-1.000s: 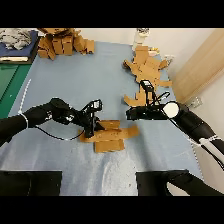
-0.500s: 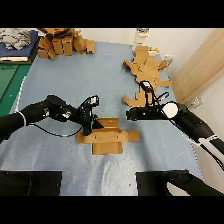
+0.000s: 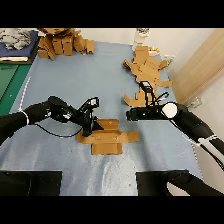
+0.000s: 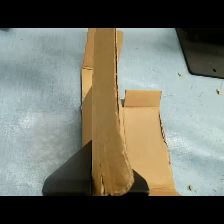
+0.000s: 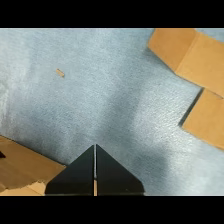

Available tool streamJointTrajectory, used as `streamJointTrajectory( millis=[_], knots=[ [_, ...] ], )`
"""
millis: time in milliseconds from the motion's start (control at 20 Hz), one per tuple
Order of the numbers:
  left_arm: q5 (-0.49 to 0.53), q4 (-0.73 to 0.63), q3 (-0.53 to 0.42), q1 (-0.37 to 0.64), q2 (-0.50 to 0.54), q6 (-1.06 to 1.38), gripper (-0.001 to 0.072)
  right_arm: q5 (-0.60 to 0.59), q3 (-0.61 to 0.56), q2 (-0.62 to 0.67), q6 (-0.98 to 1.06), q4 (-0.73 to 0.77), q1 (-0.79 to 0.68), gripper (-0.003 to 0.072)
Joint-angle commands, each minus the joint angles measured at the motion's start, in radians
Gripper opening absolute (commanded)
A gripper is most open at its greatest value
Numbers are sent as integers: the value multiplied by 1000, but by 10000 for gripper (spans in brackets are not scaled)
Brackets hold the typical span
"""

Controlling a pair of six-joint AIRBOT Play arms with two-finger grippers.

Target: Fold the box.

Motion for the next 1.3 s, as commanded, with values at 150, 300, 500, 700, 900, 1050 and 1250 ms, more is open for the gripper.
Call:
streamJointTrajectory(
  millis=[150, 300, 500, 700, 900, 1050, 1250],
  knots=[
    [24, 6, 0, 1, -4, 0, 15, 1, 0, 0, 0, -1, 0, 21],
    [24, 6, 0, 1, -4, 0, 15, 8, 0, 5, -5, -5, 3, 4],
    [24, 10, 0, 0, -4, 0, 15, 36, 0, 71, -5, -65, 21, 4],
    [23, 10, 0, 0, -4, 0, 15, 75, -24, 209, -24, -110, 26, 3],
    [23, 10, 0, 0, -4, 0, 15, 89, -169, 405, -30, -135, 173, 3],
    [23, 10, 0, 0, -4, 0, 15, 79, -288, 527, -7, -228, 413, 3],
    [23, 10, 0, 0, -4, 0, 15, 76, -358, 529, 33, -479, 661, 303]
  ],
)
